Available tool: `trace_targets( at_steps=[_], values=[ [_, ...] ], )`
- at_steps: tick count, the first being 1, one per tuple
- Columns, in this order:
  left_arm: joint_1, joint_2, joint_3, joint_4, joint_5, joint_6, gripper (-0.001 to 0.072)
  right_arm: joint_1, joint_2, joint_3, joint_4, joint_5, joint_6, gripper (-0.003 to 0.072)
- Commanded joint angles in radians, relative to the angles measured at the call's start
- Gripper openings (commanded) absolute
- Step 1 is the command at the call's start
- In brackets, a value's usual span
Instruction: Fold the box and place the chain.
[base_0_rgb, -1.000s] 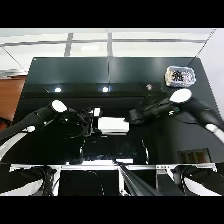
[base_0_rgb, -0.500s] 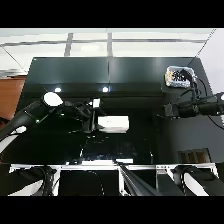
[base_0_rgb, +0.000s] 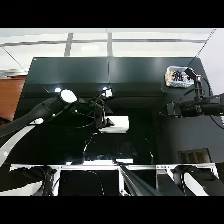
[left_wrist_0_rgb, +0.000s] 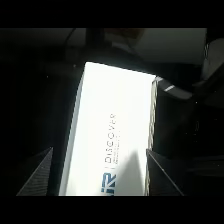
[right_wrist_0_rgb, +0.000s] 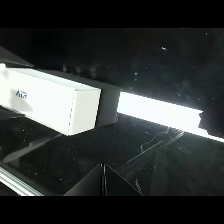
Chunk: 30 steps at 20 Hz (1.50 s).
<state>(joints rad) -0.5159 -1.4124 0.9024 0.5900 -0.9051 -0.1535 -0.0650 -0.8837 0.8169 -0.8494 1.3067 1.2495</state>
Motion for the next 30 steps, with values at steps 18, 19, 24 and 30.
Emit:
trace_targets(
  at_steps=[18,19,24,30],
  values=[
    [-0.159,-0.079,0.144,0.446,-0.057,-0.36,0.0715,-0.001,0.001,-0.001,-0.001,-0.029,0.0,0.0016],
    [-0.175,-0.093,0.153,0.481,-0.058,-0.375,0.0715,-0.001,0.001,-0.003,-0.001,-0.033,0.0,0.0016],
    [-0.219,-0.106,0.186,0.537,-0.038,-0.397,0.068,-0.001,0.001,-0.003,-0.002,-0.037,-0.001,0.0016],
    [-0.025,-0.107,0.341,0.786,-0.146,-0.63,0.0291,-0.001,0.001,-0.003,-0.008,-0.096,0.0,0.0016]
  ],
)
